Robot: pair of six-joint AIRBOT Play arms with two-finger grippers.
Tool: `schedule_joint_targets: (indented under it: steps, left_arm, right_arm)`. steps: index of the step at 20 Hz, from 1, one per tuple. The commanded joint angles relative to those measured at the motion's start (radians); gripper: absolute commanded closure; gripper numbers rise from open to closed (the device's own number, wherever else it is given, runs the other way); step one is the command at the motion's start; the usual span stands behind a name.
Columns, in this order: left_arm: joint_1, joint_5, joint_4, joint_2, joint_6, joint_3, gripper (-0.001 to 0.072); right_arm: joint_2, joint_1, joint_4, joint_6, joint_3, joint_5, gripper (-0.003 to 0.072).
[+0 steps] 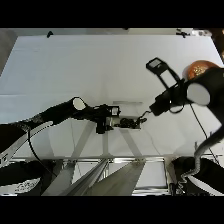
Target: Fold the box and place the chain.
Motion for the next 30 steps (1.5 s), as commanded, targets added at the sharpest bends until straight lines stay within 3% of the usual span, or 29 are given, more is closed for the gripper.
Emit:
schedule_joint_targets:
  steps: [1,5,9,15,20,23,26,30]
  left_arm:
    - [0.0,0.0,0.0,0.0,0.0,0.001,0.0362]
    - [0.0,0.0,0.0,0.0,0.0,0.001,0.0362]
    - [0.0,0.0,0.0,0.0,0.0,0.001,0.0362]
    - [0.0,0.0,0.0,0.0,0.0,0.001,0.0362]
    - [0.0,0.0,0.0,0.0,0.0,0.001,0.0362]
    - [0.0,0.0,0.001,0.0,0.0,0.001,0.0362]
    - [0.0,0.0,0.0,0.0,0.0,0.001,0.0362]
    - [0.0,0.0,0.0,0.0,0.0,0.001,0.0362]
  right_arm:
    - [0.081,0.178,0.074,0.069,-0.109,-0.13,0.0671]
    - [0.082,0.302,0.153,0.106,-0.164,-0.355,0.067]
    - [0.082,0.303,0.147,0.159,-0.166,-0.465,0.067]
    - [0.05,0.298,0.141,0.201,-0.243,-0.487,0.0668]
    - [-0.035,0.243,0.225,0.223,-0.38,-0.742,0.0668]
    - [-0.074,0.212,0.23,0.214,-0.38,-0.723,0.0659]
    - [-0.066,0.17,0.232,0.157,-0.38,-0.681,0.0454]
    - [-0.031,0.115,0.235,0.062,-0.38,-0.587,0.0445]
